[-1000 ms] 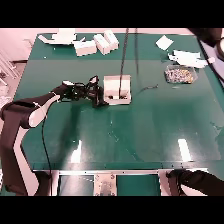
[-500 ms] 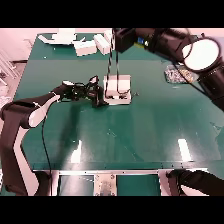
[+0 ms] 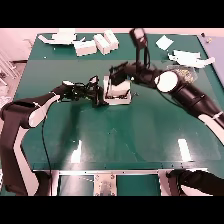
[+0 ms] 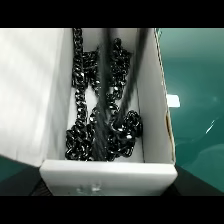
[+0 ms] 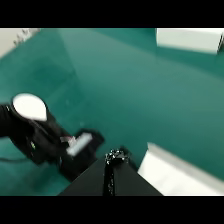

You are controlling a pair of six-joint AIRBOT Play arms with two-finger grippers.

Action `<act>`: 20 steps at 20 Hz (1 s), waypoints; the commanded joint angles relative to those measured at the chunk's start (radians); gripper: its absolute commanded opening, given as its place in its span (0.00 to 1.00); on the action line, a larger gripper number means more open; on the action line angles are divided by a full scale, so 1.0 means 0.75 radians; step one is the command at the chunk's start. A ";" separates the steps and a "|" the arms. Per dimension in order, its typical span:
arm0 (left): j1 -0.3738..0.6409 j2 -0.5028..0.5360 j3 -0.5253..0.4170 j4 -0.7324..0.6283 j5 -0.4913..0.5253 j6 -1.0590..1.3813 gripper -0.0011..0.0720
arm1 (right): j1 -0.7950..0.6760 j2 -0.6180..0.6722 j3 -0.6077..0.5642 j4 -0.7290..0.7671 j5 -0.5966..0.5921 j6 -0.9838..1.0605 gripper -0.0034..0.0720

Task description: Fold the box and place the chain.

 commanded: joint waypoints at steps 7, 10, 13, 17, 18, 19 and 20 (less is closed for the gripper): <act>0.000 0.001 0.001 0.000 0.000 0.001 0.67 | -0.095 -0.212 -0.198 0.003 -0.003 0.141 0.05; 0.000 0.001 0.001 0.000 0.000 0.001 0.67 | -0.106 -0.248 -0.199 -0.001 -0.002 0.138 0.29; 0.000 0.001 0.001 0.000 0.000 0.001 0.67 | -0.121 -0.248 -0.197 -0.001 -0.002 0.130 0.70; 0.000 0.001 0.001 0.000 0.000 0.001 0.67 | -0.227 -0.232 -0.198 -0.001 0.015 0.131 0.70; 0.000 0.001 0.001 0.000 0.000 0.000 0.67 | -0.270 -0.226 -0.198 -0.001 0.031 0.131 0.70; 0.000 0.001 0.001 0.000 0.000 0.000 0.67 | -0.322 -0.220 -0.198 0.000 0.057 0.131 0.69; 0.000 0.001 0.001 0.000 0.000 0.001 0.67 | -0.376 -0.217 -0.198 0.001 0.095 0.132 0.69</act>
